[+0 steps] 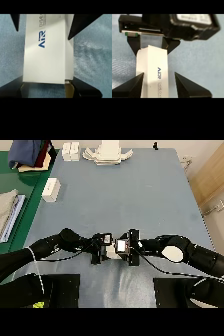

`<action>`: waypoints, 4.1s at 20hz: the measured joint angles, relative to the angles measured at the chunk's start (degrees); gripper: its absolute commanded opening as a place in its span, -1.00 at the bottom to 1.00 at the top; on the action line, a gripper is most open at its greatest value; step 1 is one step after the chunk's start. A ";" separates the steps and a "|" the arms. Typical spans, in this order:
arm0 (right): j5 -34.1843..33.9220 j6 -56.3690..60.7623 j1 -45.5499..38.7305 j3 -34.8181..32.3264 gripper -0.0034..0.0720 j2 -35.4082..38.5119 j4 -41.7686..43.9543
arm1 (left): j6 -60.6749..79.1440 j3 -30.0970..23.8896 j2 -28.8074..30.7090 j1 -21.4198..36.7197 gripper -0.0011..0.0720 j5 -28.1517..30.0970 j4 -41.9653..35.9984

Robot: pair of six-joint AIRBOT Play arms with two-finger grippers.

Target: Fold the box.

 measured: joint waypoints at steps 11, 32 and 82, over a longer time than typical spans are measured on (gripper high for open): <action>-2.69 -0.98 0.02 -0.02 0.64 1.27 -2.84 | 0.09 0.00 0.00 0.00 0.18 -0.31 0.07; 3.96 -2.08 0.02 0.00 0.64 0.50 1.14 | 0.31 -0.02 0.00 -0.07 0.18 -0.68 0.20; -18.88 18.60 12.79 -17.68 -0.90 9.05 -18.99 | 0.15 -0.02 0.00 -0.07 0.18 -0.39 0.15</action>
